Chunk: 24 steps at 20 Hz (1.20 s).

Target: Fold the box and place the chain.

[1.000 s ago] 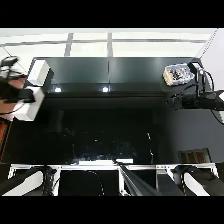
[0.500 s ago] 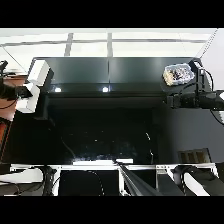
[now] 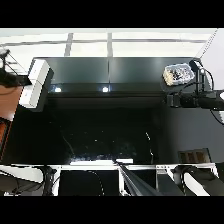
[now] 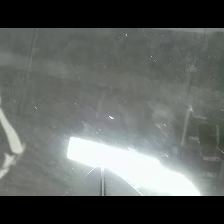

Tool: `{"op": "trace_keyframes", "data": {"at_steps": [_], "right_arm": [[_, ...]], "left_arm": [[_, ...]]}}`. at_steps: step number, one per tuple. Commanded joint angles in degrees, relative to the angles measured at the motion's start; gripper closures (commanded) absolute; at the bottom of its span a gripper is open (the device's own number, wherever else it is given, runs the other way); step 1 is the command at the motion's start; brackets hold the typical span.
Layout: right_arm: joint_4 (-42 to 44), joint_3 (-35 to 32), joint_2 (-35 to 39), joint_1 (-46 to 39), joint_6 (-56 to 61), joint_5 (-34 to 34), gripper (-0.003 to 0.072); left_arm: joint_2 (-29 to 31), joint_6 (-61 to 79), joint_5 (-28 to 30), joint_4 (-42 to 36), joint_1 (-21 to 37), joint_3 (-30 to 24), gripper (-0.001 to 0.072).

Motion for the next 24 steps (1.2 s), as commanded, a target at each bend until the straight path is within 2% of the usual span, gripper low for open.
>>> {"op": "trace_keyframes", "data": {"at_steps": [1,2,3,4,5,7,8,10,12,14,16,18,24], "right_arm": [[1.92,-0.02,-0.04,3.8,-0.07,-4.61,0.0668],[1.57,-0.02,-0.22,5.9,-0.07,-7.65,0.0668],[0.87,-0.02,-0.48,7.78,-0.09,-10.73,0.0668],[-0.46,-0.04,-0.79,9.07,-0.09,-13.09,0.0668],[-2.12,-0.04,-1.14,9.94,-0.07,-14.38,0.0668],[-7.23,-0.46,-1.97,9.99,1.9,-14.71,0.0668],[-10.67,-1.09,-2.38,9.9,3.74,-15.08,0.0668],[-17.97,-2.75,-3.17,9.31,7.1,-16.06,0.0668],[-19.87,-4.09,-3.32,8.44,7.72,-15.43,0.0668],[-19.91,-4.11,-3.28,8.15,7.65,-8.5,0.0668],[-19.85,-4.11,-3.28,8.17,7.67,-3.21,0.0668],[-19.87,-4.11,-3.28,8.15,7.65,-0.85,0.0668],[-19.87,-4.11,-3.28,8.15,7.67,-0.94,0.0668]], "left_arm": [[3.13,-7.15,-7.54,-6.8,-1.51,8.46,0.0011],[5.75,-8.81,-7.98,-10.4,-2.82,8.35,0.0069],[8.31,-10.47,-8.96,-11.93,-4.61,7.76,0.0245],[11.1,-10.78,-10.49,-12.39,-6.82,6.58,0.0514],[14.14,-9.33,-12.61,-12.55,-9.68,4.42,0.0686],[20.7,-7.89,-13.84,-12.44,-16.0,-3.17,0.0685],[24.9,-7.89,-10.91,-12.41,-19.3,-9.42,0.0686],[34.07,-8.07,0.17,-12.46,-24.65,-24.22,0.0686],[43.45,-8.22,12.61,-12.52,-28.83,-40.83,0.0685],[50.27,-8.22,17.64,-13.11,-29.88,-51.21,0.0684],[54.64,-8.15,18.27,-13.22,-29.16,-54.51,0.0684],[56.33,-8.15,18.73,-11.93,-28.94,-54.71,0.0684],[56.41,-8.17,18.67,-12.59,-29.0,-54.71,0.0684]]}}
